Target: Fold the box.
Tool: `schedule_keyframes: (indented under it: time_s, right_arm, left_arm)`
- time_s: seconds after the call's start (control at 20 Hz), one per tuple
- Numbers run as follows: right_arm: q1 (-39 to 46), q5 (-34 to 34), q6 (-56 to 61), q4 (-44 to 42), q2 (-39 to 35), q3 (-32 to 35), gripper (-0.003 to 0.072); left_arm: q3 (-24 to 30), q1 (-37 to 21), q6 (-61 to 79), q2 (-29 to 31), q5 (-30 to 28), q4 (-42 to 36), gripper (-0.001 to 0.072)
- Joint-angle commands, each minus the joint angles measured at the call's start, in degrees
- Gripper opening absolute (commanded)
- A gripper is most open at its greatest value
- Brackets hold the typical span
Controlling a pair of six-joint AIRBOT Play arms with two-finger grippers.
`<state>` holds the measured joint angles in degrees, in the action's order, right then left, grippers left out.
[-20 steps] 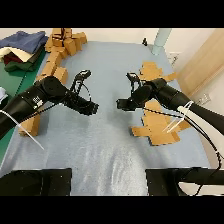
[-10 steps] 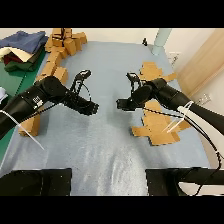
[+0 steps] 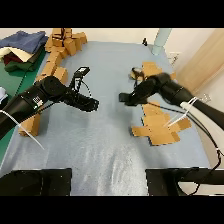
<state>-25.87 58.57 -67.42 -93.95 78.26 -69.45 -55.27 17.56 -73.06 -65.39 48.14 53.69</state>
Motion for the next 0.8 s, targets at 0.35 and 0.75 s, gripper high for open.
schedule_keyframes:
  time_s: [0.35, 0.75]
  right_arm:
    - [39.1, 26.4, -26.0, 21.4, -0.8, 0.7, 0.0484]
    - [52.0, 21.3, -51.1, 1.8, 3.9, 3.4, 0.0479]
  left_arm:
    - [0.0, 0.1, 0.0, 0.0, 1.3, -3.7, 0.0691]
    - [0.0, 0.7, 0.2, 0.0, 1.3, -3.8, 0.0691]
